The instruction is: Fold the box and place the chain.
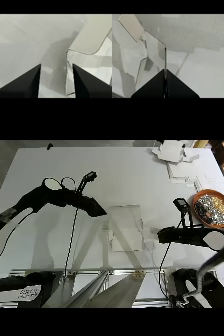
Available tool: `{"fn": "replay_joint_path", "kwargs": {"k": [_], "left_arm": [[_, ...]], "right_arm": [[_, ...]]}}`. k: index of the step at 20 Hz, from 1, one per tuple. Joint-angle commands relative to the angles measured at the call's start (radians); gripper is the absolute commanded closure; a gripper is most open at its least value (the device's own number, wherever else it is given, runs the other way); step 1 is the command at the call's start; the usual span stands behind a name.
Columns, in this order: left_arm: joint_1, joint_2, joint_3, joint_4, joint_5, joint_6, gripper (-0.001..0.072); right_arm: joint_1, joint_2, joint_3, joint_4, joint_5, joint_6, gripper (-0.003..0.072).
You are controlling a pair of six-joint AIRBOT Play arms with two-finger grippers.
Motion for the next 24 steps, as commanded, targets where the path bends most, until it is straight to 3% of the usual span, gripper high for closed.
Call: {"fn": "replay_joint_path", "kwargs": {"k": [1, 6, 14, 18, 21, 24], "left_arm": [[-0.012, -0.103, 0.022, -0.104, -0.094, 0.164, 0.0264], [-0.089, -0.179, 0.063, -0.122, -0.033, 0.224, 0.0252], [-0.127, -0.220, 0.085, -0.106, -0.050, 0.225, 0.0265], [-0.146, -0.222, 0.085, -0.080, -0.042, 0.235, 0.0490], [-0.144, -0.222, 0.085, -0.058, -0.038, 0.299, 0.0703], [-0.150, -0.198, 0.085, -0.005, -0.022, 0.312, 0.0705]], "right_arm": [[0.001, 0.001, 0.000, 0.000, 0.002, 0.000, 0.0665], [0.001, 0.001, 0.000, 0.000, 0.001, 0.000, 0.0665], [0.001, 0.001, 0.000, -0.001, 0.001, -0.002, 0.0665], [0.001, 0.001, 0.000, -0.001, 0.001, -0.004, 0.0665], [0.001, 0.001, 0.000, 0.000, 0.001, -0.004, 0.0665], [0.001, 0.002, 0.029, -0.005, 0.025, -0.012, 0.0657]]}}
